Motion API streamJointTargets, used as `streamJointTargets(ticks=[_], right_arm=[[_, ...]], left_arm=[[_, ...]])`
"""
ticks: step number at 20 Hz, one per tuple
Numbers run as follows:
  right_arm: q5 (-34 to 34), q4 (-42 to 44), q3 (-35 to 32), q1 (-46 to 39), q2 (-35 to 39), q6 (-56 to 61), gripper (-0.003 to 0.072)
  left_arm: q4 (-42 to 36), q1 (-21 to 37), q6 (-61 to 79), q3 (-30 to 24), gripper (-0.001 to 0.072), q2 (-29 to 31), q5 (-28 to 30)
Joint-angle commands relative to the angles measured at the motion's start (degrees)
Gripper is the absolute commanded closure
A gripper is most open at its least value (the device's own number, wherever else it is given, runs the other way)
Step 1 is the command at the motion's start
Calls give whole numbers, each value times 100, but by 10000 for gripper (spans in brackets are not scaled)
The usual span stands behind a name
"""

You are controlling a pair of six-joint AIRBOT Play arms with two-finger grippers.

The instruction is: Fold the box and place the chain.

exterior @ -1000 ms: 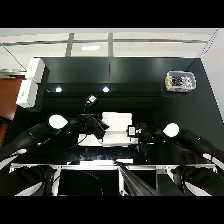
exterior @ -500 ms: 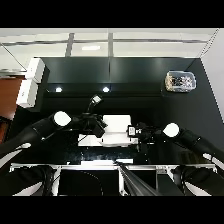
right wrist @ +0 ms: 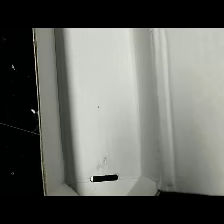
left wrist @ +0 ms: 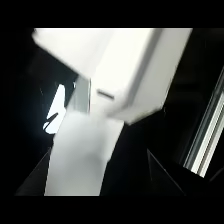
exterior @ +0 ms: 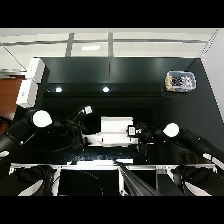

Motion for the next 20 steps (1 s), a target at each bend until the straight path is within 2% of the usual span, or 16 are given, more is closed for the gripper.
streamJointTargets(ticks=[1,5,6,8,11,13,14,15,17,18,20], right_arm=[[0,-2,-2,2,-2,-2,260],[0,0,-2,2,-2,-2,259],[-2,0,-2,2,-2,-2,259],[0,0,-2,2,-2,-2,260],[0,0,-2,2,-2,-2,259],[0,17,-2,2,-2,0,260],[0,39,-2,2,-2,0,260],[0,90,-2,2,-2,0,260],[2,129,-2,2,-2,0,260],[2,127,-2,2,-2,-2,260],[0,127,-2,2,-2,0,259]], left_arm=[[365,-68,629,-293,-7,79,48],[-254,-433,3206,-389,-6,-31,774],[-328,-538,3495,-387,-4,-101,1029],[-844,-564,3357,-385,3,-352,1429],[-1193,-566,3447,-385,19,-651,1443],[-1217,-566,3436,-385,92,-691,1357],[-1287,-570,3436,-382,92,-691,1303],[-1307,-570,3436,-382,131,-691,1292],[-1311,-570,3442,-382,394,-691,1316],[-1311,-570,3440,-385,431,-691,1342],[-1327,-570,3440,-385,431,-693,1388]])
